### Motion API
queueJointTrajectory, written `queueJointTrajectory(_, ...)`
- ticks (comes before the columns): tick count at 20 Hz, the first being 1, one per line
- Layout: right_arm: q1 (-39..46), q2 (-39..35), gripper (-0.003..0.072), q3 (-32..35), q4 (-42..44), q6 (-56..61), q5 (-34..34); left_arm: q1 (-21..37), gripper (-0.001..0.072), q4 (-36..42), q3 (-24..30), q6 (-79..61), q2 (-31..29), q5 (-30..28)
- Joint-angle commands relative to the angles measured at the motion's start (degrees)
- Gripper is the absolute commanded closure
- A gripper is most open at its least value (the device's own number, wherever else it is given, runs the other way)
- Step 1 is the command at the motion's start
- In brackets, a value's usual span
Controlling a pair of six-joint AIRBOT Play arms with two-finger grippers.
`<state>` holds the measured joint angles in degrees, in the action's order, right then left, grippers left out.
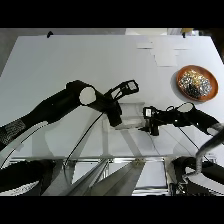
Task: Fold the box and place the chain.
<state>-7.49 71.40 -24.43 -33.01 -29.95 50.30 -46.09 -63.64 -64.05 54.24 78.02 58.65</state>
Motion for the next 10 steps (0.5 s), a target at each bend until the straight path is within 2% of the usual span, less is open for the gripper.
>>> queueJointTrajectory(1,0.0,-0.04,0.023,-0.04,0.02,0.07,0.04,0.02,0.0703,-0.35,2.05,-3.15,-0.59,6.05)
queueJointTrajectory(7,0.0,-0.04,0.023,-0.04,0.02,0.09,0.04,0.48,0.0703,0.11,12.09,-11.19,-0.68,5.38)
queueJointTrajectory(10,0.0,-0.04,0.023,-0.04,0.02,0.07,0.07,1.88,0.0703,-0.28,13.33,-11.63,-0.83,5.11)
